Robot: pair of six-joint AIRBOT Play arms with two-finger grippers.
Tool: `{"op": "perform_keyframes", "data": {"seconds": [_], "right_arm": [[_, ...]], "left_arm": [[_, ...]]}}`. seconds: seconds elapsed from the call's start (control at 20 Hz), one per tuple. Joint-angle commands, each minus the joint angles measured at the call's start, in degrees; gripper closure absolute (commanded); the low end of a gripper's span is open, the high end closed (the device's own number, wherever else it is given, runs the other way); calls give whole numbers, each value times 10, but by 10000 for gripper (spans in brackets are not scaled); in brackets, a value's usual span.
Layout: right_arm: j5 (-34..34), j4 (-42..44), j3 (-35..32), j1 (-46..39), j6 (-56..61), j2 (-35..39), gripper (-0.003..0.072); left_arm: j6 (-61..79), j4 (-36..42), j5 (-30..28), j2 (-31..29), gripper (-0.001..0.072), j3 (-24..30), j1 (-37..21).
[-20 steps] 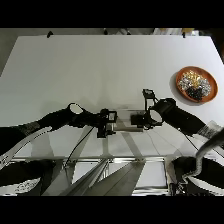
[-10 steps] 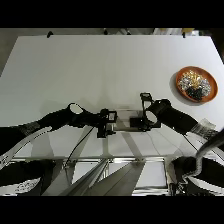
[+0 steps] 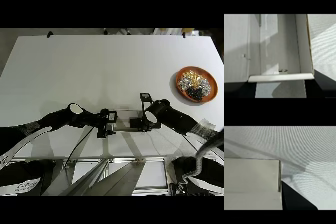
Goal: Fold the box and place the chain.
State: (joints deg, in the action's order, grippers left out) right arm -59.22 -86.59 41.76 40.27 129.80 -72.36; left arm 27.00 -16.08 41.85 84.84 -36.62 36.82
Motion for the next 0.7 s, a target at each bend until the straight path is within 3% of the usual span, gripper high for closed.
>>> {"op": "perform_keyframes", "data": {"seconds": [0.0, 0.05, 0.2, 0.3, 0.65], "right_arm": [[-3, -7, 2, 0, -15, 21, 503], [-4, -7, 2, 0, -18, 31, 430], [-15, -7, 4, 0, -43, 60, 407], [-37, -6, 16, 0, -63, 72, 348], [-103, -14, 146, -1, -209, 114, 344]], "left_arm": [[0, 0, 0, 0, 376, 0, 0], [0, 0, 0, 0, 376, 0, 0], [0, 0, 0, 0, 376, 0, 0], [0, 0, 0, 0, 376, 0, 0], [0, 0, 0, 0, 376, 0, 0]]}}
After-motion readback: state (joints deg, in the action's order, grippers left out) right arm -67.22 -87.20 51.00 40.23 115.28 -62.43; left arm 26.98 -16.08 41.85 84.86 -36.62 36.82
